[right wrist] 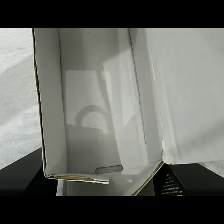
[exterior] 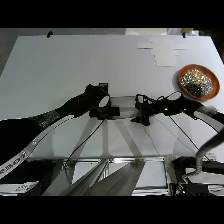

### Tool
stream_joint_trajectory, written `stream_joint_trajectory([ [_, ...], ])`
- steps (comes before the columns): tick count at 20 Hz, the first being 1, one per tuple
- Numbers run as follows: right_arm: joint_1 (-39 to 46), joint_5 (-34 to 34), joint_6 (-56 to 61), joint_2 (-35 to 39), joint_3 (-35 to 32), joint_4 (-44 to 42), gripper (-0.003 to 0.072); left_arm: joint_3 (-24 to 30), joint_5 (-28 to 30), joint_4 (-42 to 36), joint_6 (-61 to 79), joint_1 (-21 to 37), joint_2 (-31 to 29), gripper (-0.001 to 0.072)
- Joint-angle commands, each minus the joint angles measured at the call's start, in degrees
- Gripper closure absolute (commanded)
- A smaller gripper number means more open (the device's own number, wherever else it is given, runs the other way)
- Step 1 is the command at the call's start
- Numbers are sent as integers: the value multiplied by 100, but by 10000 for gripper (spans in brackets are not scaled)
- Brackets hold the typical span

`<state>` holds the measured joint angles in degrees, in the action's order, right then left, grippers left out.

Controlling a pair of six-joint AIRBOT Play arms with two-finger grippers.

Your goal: Fold the box and place the chain.

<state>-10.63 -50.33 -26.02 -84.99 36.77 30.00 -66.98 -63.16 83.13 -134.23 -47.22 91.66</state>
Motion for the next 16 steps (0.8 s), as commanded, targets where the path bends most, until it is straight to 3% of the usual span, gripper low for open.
stream_joint_trajectory([
  [1,-2,-4,4,-2,0,-4,288,-13,-208,-197,411,120,-13,529],
  [11,-2,-4,4,-2,0,-4,288,-151,-247,-544,702,295,114,533],
  [14,-2,-4,4,-2,0,-4,288,-151,-332,-555,697,262,149,610],
  [15,-2,-4,4,-2,0,-4,288,-151,-330,-553,699,258,149,707],
  [16,-2,-4,4,-2,0,-4,288,-151,-321,-553,693,247,149,707],
])
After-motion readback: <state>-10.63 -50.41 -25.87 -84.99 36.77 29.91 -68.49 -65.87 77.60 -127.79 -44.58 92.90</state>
